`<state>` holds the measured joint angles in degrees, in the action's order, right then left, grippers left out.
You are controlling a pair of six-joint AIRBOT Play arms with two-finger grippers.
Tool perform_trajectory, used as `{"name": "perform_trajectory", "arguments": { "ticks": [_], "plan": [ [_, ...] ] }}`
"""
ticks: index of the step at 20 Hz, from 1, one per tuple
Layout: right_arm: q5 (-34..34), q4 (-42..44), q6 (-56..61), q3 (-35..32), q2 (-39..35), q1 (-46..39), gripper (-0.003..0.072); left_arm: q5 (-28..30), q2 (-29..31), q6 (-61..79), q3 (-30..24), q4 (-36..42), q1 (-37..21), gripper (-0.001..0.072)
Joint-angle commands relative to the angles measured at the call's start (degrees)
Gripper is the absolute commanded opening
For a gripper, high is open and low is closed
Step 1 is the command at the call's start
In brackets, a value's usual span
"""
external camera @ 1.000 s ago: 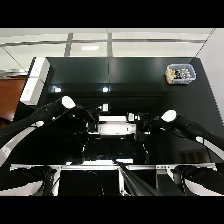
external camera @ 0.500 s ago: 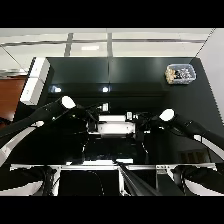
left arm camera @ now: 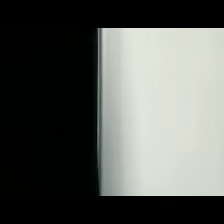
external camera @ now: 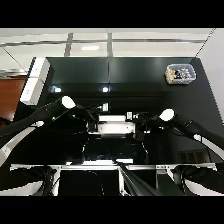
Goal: Fold the box and place the chain.
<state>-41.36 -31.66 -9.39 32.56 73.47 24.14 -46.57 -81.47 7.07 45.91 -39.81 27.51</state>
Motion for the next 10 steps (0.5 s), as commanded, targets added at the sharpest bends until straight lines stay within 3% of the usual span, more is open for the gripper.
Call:
{"name": "perform_trajectory", "arguments": {
  "ticks": [1, 10],
  "plan": [
    [-0.94, 1.18, -0.31, 0.55, 0.00, 0.02, 0.0713, -0.02, -0.04, 0.02, 0.07, -0.02, 0.00, 0.0027],
    [0.44, 1.11, -1.36, 1.09, 0.35, 0.02, 0.0713, 0.00, -0.04, 0.02, 0.07, -0.02, 0.00, 0.0027]
  ]
}}
